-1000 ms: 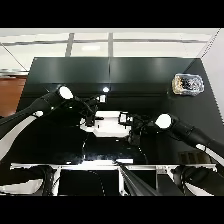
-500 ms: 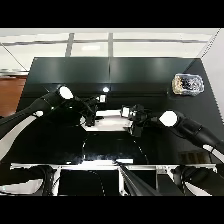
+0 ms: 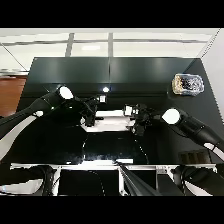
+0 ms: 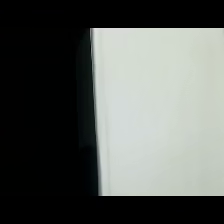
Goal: Fold the box and place the chain.
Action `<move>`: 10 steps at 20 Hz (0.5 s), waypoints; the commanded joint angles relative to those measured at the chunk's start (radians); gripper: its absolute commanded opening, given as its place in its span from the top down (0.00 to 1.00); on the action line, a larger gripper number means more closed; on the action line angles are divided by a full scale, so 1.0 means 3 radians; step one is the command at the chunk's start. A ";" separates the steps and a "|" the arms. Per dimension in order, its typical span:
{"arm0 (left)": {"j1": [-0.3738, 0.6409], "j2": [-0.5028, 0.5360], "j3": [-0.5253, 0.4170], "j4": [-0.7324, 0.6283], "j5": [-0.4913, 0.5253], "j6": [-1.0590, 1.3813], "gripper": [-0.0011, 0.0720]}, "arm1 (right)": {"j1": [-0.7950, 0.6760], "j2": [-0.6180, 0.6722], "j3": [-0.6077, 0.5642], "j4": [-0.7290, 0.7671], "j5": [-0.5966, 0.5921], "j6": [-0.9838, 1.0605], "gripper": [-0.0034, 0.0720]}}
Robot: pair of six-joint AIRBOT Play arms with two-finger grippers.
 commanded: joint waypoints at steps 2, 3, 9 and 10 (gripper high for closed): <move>-0.0001 -0.0001 -0.0001 -0.0006 0.0011 0.0000 0.95 | -0.0017 -0.0099 0.0003 0.0505 0.0080 -0.0473 0.01; -0.0001 -0.0001 -0.0001 -0.0006 0.0011 0.0001 0.95 | -0.0046 -0.0131 0.0003 0.0645 0.0099 -0.0599 0.01; -0.0001 -0.0001 -0.0001 -0.0006 0.0011 0.0001 0.95 | -0.0203 -0.0388 0.0001 0.0931 0.0411 -0.0952 0.01; -0.0001 -0.0001 -0.0001 -0.0006 0.0011 0.0001 0.95 | -0.0203 -0.0444 -0.0009 0.0931 0.0440 -0.0988 0.01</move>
